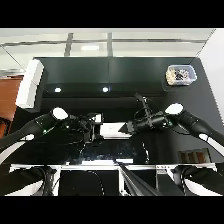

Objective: Fold the box and place the chain.

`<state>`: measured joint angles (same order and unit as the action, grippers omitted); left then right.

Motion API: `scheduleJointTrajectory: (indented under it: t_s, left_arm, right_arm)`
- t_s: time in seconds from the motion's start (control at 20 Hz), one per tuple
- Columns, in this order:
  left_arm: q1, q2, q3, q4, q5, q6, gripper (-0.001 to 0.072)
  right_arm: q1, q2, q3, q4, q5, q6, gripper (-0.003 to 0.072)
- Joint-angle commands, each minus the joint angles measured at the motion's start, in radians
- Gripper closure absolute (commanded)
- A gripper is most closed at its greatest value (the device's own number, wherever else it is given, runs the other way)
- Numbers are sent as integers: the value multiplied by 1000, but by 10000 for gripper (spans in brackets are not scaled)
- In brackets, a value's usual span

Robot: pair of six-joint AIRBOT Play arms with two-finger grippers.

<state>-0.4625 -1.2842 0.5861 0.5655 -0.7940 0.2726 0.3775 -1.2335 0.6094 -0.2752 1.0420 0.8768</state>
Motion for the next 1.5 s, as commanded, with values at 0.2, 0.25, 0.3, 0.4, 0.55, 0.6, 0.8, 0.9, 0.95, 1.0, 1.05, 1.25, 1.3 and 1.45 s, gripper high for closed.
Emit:
scheduleJointTrajectory:
  t_s: [0.2, 0.25, 0.3, 0.4, 0.55, 0.6, 0.8, 0.9, 0.95, 1.0, 1.05, 1.25, 1.3, 1.45]
  left_arm:
    - [0, 0, 0, 0, 1, -3, 249]
    - [0, 0, 0, 0, 1, -3, 248]
    - [0, 0, 0, 0, 1, -4, 247]
    - [0, 0, 0, 0, 1, -4, 248]
    - [0, 0, 0, 0, 0, -5, 249]
    - [0, 0, 0, 0, 0, -5, 248]
    - [0, 0, 0, -2, 1, -8, 249]
    - [1, 2, 0, -2, 0, -17, 246]
    - [1, 9, 0, -1, -3, -19, 175]
    - [1, 22, 0, 0, -8, -31, 41]
    - [1, 43, 0, 4, -5, -53, 4]
    - [1, 167, 0, 87, -18, -182, 4]
    - [1, 190, 0, 88, -23, -199, 4]
    - [-55, 203, 48, 81, -28, -306, 5]
  right_arm:
    - [1, -105, -1, -31, -3, -8, 674]
    - [1, -115, -1, -37, -6, -9, 674]
    - [0, -116, -1, -40, -13, -10, 674]
    - [0, -116, -1, -40, -19, -15, 674]
    - [-9, -97, 1, -39, 21, -36, 675]
    - [-27, -75, 5, -39, 74, -35, 674]
    - [-179, 111, 48, -47, 327, -2, 675]
    - [-290, 226, 61, -92, 379, 44, 675]
    - [-344, 277, 61, -118, 388, 60, 674]
    - [-403, 327, 61, -148, 401, 76, 675]
    - [-455, 364, 61, -173, 420, 89, 674]
    - [-602, 430, 61, -262, 497, 100, 674]
    - [-612, 430, 61, -275, 481, 100, 675]
    - [-610, 430, 56, -277, 388, 100, 674]
